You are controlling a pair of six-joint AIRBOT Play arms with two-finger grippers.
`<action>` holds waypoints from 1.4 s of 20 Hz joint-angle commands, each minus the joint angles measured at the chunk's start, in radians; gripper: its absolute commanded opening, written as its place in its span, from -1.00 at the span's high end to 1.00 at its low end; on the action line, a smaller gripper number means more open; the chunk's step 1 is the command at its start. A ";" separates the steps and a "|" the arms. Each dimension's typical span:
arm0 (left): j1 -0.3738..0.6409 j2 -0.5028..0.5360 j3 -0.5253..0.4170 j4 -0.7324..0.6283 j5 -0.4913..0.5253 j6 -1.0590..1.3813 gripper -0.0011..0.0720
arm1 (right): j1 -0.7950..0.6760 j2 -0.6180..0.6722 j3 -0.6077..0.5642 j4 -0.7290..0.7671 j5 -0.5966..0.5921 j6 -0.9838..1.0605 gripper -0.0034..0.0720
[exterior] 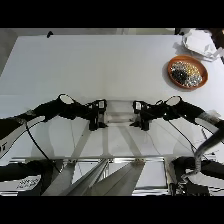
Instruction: Fold the box and place the chain.
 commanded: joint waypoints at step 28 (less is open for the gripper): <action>-0.018 -0.003 0.000 0.019 0.018 -0.006 0.06 | 0.000 0.029 0.001 -0.063 0.024 0.119 -0.82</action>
